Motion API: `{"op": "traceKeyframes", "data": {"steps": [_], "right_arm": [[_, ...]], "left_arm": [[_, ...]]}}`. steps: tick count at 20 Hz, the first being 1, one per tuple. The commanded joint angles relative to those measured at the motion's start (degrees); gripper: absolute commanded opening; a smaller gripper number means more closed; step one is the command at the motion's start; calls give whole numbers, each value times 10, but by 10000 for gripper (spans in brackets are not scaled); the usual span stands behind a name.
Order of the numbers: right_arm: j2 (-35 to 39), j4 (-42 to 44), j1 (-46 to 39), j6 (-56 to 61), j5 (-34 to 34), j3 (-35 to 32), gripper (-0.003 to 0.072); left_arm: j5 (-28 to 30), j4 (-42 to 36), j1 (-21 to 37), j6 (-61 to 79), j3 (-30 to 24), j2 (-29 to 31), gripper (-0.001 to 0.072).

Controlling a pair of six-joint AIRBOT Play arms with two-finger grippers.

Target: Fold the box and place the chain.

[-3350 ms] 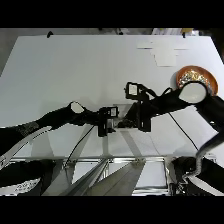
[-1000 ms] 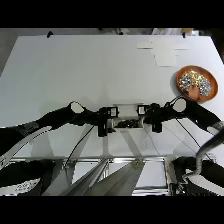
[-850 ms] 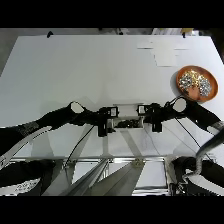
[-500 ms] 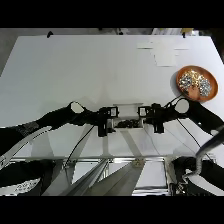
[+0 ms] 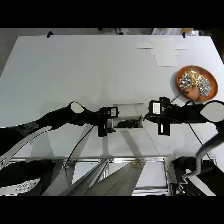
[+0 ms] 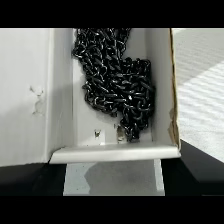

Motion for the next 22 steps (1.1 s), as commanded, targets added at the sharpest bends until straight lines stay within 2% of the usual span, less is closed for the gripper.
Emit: {"op": "traceKeyframes", "data": {"steps": [1, 3, 6, 9, 15, 16, 19, 20, 22], "right_arm": [[26, 164, 0, 9, 21, 4, 17], [26, 220, 13, 9, 15, 4, 17], [19, 226, 70, 9, -22, 3, 18], [-18, 221, 114, 10, -78, 3, 18], [-120, 107, 118, 124, -108, 3, 20], [-139, 91, 118, 143, -108, 3, 38], [-169, 81, 118, 161, -108, 3, 253], [-163, 79, 118, 161, -108, 6, 282], [-146, 45, 118, 162, -103, 31, 280]], "left_arm": [[0, 0, 0, 0, 0, 0, 209], [0, 0, 0, 0, 0, 0, 209], [0, 0, 0, 0, 0, 0, 209], [0, 0, 0, 0, 0, 0, 209], [0, 0, 0, 0, 0, 0, 209], [0, 0, 0, 0, 0, 0, 209], [0, 0, 0, 0, 0, 0, 209], [0, 0, 0, 0, 0, 0, 209], [0, 0, 0, 0, 0, 0, 209]]}}
